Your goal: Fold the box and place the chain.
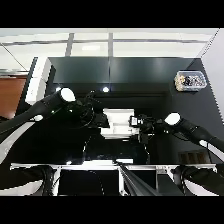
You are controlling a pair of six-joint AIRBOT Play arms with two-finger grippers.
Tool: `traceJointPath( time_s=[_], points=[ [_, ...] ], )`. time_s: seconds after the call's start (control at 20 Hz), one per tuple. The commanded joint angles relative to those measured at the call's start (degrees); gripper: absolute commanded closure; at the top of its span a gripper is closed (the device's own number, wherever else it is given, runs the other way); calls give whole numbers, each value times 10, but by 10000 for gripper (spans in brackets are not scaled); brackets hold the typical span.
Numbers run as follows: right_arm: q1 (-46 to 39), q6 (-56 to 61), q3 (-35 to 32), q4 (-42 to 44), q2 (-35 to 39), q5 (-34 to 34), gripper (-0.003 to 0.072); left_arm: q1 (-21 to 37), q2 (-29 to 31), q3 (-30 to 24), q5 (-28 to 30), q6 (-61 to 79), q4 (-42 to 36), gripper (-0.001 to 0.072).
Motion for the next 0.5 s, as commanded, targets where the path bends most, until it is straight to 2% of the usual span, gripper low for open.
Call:
traceJointPath(
  time_s=[0.0,0.35,0.45],
  points=[
    [0,0,0,0,0,0,507,-23,0,2,32,-62,51,170],
    [0,0,0,0,0,0,507,-47,0,3,43,-111,100,170],
    [0,0,0,0,0,0,507,-63,0,5,43,-145,147,169]
  ],
)
